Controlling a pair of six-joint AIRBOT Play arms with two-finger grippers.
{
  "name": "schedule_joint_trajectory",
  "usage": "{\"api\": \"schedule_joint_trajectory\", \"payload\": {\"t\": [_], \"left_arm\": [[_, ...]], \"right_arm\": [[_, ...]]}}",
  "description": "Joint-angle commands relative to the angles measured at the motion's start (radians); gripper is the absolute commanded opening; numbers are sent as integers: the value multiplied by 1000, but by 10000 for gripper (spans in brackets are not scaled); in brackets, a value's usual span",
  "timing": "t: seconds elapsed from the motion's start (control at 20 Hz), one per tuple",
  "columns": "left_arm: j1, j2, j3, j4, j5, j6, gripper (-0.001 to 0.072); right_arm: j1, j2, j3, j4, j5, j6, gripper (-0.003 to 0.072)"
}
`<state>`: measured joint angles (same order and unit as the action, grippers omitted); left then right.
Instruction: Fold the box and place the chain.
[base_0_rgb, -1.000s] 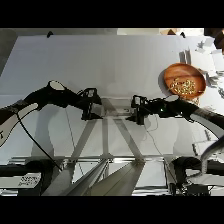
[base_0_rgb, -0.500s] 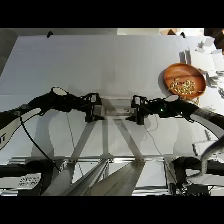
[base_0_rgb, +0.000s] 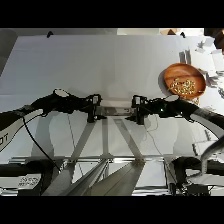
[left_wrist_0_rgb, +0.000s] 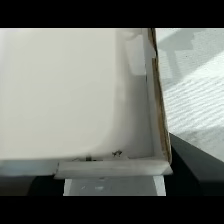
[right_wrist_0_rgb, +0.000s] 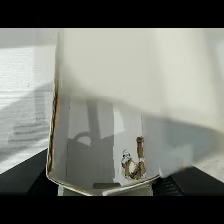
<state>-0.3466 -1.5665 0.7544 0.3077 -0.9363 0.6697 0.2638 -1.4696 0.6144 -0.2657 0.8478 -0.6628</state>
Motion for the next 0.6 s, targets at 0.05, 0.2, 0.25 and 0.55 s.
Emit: {"api": "schedule_joint_trajectory", "payload": {"t": [0.05, 0.2, 0.25, 0.55], "left_arm": [[23, -1, 0, -4, -29, -5, 420], [23, -1, 0, 1, -32, -5, 390], [21, -1, 0, 1, -32, -5, 391], [21, -1, 0, 0, -33, -5, 391]], "right_arm": [[1, 0, 0, 0, 2, 0, 513], [1, 0, 0, 0, 2, 0, 513], [1, 0, 0, 0, 2, 0, 513], [1, 0, 0, 0, 2, 0, 513]]}}
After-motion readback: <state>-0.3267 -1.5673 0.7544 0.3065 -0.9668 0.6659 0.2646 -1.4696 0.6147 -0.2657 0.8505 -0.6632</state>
